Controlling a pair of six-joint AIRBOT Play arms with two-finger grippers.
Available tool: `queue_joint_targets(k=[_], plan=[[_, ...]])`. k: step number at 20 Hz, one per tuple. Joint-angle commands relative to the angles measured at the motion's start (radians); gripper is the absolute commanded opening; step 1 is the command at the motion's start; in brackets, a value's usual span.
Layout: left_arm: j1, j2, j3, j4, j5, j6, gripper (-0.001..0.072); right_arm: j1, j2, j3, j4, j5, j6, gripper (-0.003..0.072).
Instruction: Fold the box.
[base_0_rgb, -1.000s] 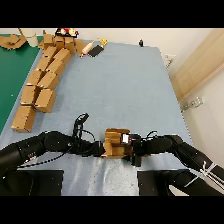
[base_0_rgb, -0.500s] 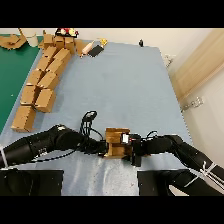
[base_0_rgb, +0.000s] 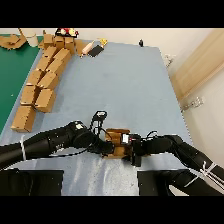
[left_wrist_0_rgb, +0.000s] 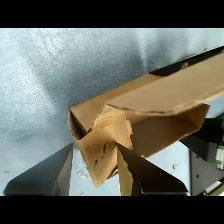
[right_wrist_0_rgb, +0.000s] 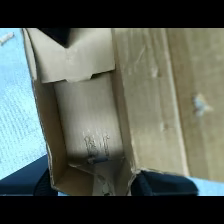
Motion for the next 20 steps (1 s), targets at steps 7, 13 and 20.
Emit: queue_joint_targets(k=[7, 13, 20], plan=[[-0.045, -0.079, 0.088, 0.089, -0.069, -0.104, 0.0434, 0.000, 0.001, 0.001, 0.000, 0.000, 0.000, 0.0416], [-0.089, -0.179, 0.189, 0.117, -0.139, -0.161, 0.0433, 0.000, 0.001, 0.001, 0.000, 0.000, 0.000, 0.0416], [-0.092, -0.221, 0.208, 0.145, -0.170, -0.389, 0.0433, 0.000, 0.001, 0.001, 0.000, 0.000, 0.000, 0.0416]])
